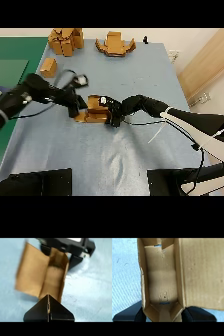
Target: Fold the box.
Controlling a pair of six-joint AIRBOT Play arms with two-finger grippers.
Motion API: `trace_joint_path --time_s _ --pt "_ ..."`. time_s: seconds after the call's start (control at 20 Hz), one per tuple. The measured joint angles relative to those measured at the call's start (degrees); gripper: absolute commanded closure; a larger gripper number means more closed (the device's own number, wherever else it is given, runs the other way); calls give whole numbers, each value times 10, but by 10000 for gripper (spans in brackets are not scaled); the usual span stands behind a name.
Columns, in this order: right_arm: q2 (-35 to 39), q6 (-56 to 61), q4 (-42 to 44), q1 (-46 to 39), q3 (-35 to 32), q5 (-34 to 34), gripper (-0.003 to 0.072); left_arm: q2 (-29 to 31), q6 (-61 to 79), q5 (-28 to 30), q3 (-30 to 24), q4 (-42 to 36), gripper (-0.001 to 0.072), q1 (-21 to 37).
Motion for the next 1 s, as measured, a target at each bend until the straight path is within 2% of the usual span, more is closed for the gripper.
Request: trace_joint_path --time_s 0.15,0.25,0.35,0.5,0.65,0.85,0.9,0.95,1.0 --pt "0 0 0 0 0 0 609 14 -95 15 -23 -26 694 95" --pt "0 0 0 0 0 0 609 -2 -216 38 -40 9 693 142" --pt "0 0 0 0 0 0 610 -35 -314 36 -50 40 692 165" --pt "0 0 0 0 0 0 609 -89 -384 19 -56 47 691 159" --pt "0 0 0 0 0 0 610 -126 -413 21 -58 45 688 125" --pt "0 0 0 0 0 0 610 -145 -373 9 -60 -19 685 90" --pt "0 0 0 0 0 0 609 -146 -351 2 -60 -46 590 87" --pt "0 0 0 0 0 0 609 -148 -329 -7 -60 -75 450 86" --pt "0 0 0 0 0 0 609 -149 -310 -13 -60 -98 452 84"
